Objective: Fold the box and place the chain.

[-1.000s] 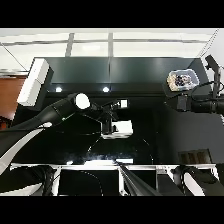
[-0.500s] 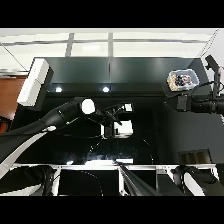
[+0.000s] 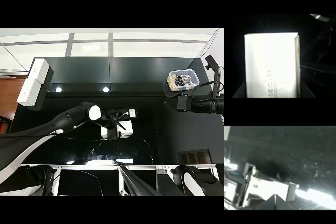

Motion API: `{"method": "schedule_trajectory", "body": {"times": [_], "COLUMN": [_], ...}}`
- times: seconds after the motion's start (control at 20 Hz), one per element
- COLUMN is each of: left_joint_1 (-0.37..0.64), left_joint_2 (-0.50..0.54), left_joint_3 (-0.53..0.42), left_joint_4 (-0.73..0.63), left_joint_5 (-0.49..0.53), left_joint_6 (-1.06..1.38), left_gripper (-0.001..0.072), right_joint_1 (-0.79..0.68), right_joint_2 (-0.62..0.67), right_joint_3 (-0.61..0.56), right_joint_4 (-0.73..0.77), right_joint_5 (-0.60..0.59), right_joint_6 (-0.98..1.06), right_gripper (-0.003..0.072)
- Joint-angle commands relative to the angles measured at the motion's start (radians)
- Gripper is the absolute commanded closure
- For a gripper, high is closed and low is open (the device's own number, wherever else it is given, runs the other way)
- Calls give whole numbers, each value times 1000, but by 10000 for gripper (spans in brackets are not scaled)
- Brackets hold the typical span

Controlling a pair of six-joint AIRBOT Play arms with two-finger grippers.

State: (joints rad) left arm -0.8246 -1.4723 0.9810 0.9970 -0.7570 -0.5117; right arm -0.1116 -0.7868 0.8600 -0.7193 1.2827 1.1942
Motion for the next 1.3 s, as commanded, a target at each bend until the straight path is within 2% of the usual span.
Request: {"method": "schedule_trajectory", "body": {"times": [0.0,0.1,0.15,0.2,0.25,0.4,0.5,0.65,0.85,0.95,1.1,1.25], "left_joint_1": [-30,-27,-27,-27,-16,107,253,540,996,1195,1417,1550], "left_joint_2": [-30,-27,-24,-17,-8,38,87,171,246,248,248,247], "left_joint_3": [-3,-2,-2,-2,-2,-3,-13,-47,-111,-108,-97,-92], "left_joint_4": [54,64,87,132,177,235,245,246,246,246,292,306], "left_joint_5": [42,20,-10,-48,-90,-239,-347,-480,-489,-542,-578,-559], "left_joint_6": [-1,-2,-1,-1,-14,-178,-264,-375,-511,-547,-548,-485], "left_gripper": [-1,11,134,408,532,532,551,550,549,549,549,549], "right_joint_1": [0,0,0,0,0,0,0,0,2,2,2,2], "right_joint_2": [1,1,1,1,1,1,1,1,1,1,1,1], "right_joint_3": [1,1,1,1,1,1,1,1,1,1,1,1], "right_joint_4": [0,0,0,0,0,0,0,0,4,3,0,-19], "right_joint_5": [0,0,0,0,0,1,4,3,7,7,6,-10], "right_joint_6": [3,3,3,3,3,3,3,2,2,2,2,2], "right_gripper": [670,670,670,670,670,670,670,670,670,670,670,670]}}
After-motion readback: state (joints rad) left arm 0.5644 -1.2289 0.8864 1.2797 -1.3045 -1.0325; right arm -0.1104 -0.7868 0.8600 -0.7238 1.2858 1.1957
